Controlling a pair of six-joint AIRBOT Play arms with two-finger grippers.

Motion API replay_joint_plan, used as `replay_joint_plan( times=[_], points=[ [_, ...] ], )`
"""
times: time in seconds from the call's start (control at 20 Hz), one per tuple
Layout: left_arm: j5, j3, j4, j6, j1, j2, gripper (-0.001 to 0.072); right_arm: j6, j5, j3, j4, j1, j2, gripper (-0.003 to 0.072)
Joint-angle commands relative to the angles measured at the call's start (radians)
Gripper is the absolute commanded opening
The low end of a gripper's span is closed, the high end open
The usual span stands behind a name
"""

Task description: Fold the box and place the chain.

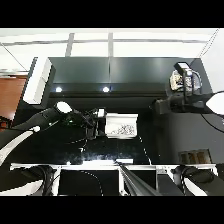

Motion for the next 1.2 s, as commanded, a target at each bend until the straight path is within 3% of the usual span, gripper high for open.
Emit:
replay_joint_plan(
  times=[0.0,0.1,0.2,0.3,0.4,0.5,0.6,0.9,1.15],
  points=[
    [0.001,0.000,0.002,0.000,-0.001,-0.001,0.0459,-0.253,-0.255,-0.002,0.006,0.096,-0.113,0.0720],
    [0.001,0.000,0.002,0.000,-0.001,-0.001,0.0460,-0.609,-0.283,-0.002,0.005,0.157,-0.158,0.0720],
    [0.001,0.000,0.002,0.000,-0.001,-0.001,0.0460,-0.798,-0.253,-0.002,0.005,0.195,-0.170,0.0720],
    [0.001,0.000,0.004,0.000,-0.003,-0.001,0.0464,-0.825,-0.119,0.016,0.008,0.204,-0.167,0.0720],
    [0.001,0.000,0.007,0.000,-0.003,-0.001,0.0464,-0.824,0.101,0.053,0.021,0.203,-0.163,0.0720],
    [0.001,0.000,0.007,0.000,-0.003,-0.001,0.0464,-0.824,0.181,0.051,0.141,0.201,-0.153,0.0720],
    [0.001,0.000,0.007,0.000,-0.003,-0.001,0.0464,-0.829,0.161,0.031,0.206,0.211,-0.154,0.0720],
    [0.001,0.000,0.007,0.000,-0.003,-0.001,0.0464,-0.893,0.033,-0.089,0.210,0.216,-0.154,0.0720],
    [0.001,0.000,0.007,0.000,-0.003,-0.001,0.0464,-0.967,0.026,-0.093,0.280,0.216,-0.154,0.0720]
  ],
)
